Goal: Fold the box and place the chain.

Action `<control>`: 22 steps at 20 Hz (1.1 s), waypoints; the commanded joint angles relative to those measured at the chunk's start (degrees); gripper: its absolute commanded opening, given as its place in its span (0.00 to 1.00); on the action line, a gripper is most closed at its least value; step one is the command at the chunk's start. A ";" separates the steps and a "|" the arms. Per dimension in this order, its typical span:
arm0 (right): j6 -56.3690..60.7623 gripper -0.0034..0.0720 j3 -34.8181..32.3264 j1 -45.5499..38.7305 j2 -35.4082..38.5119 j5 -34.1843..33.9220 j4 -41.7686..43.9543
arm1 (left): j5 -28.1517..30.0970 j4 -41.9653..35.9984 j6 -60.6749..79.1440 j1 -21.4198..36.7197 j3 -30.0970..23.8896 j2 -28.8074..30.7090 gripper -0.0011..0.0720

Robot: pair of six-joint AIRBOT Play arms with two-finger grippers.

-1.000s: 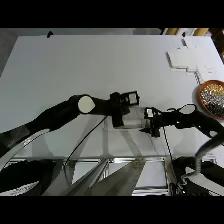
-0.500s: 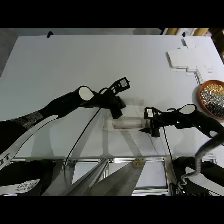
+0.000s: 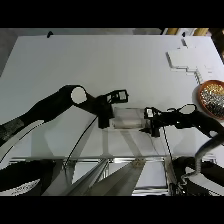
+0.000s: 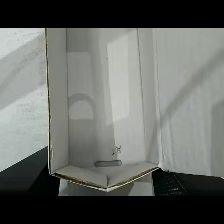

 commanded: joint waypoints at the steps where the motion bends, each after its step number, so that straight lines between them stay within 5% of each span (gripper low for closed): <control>1: 0.02 0.47 0.00 0.02 0.00 0.04 0.02 | -7.74 9.01 -4.44 0.13 -0.26 0.96 0.03; 6: 0.02 0.47 0.00 0.02 0.00 0.02 0.02 | -4.74 8.85 -1.55 3.96 -4.00 0.98 0.03; 13: 0.02 0.47 0.00 0.02 0.00 0.02 0.02 | 5.49 -5.64 28.22 5.75 -10.82 0.96 0.50; 22: 0.02 0.47 0.00 0.02 0.00 0.02 0.02 | 9.09 -10.19 34.16 3.93 -11.04 -2.62 0.49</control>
